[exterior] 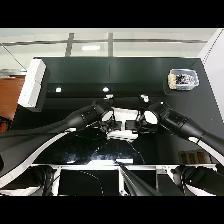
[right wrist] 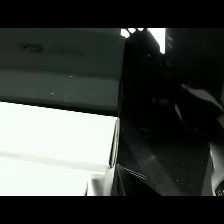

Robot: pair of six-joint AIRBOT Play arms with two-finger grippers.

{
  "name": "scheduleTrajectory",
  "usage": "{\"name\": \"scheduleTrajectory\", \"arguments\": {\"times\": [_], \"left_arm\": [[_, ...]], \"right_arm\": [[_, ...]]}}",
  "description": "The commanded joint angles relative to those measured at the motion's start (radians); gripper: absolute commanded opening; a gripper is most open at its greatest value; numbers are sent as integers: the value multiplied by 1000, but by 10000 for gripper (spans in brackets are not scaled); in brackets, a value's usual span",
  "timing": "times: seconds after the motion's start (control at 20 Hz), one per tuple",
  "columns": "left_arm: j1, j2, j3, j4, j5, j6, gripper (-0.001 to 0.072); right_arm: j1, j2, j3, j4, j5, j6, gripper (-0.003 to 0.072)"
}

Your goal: Fold the box and place the chain.

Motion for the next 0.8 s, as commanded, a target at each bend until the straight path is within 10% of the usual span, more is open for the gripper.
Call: {"name": "scheduleTrajectory", "arguments": {"times": [0.0, 0.75], "left_arm": [[0, 0, 0, 1, 2, 0, 31], [0, 0, 0, 1, 2, 0, 31]], "right_arm": [[3, -8, 6, 2, 18, 41, 198], [10, -82, 6, 11, -2, 48, 140]]}}
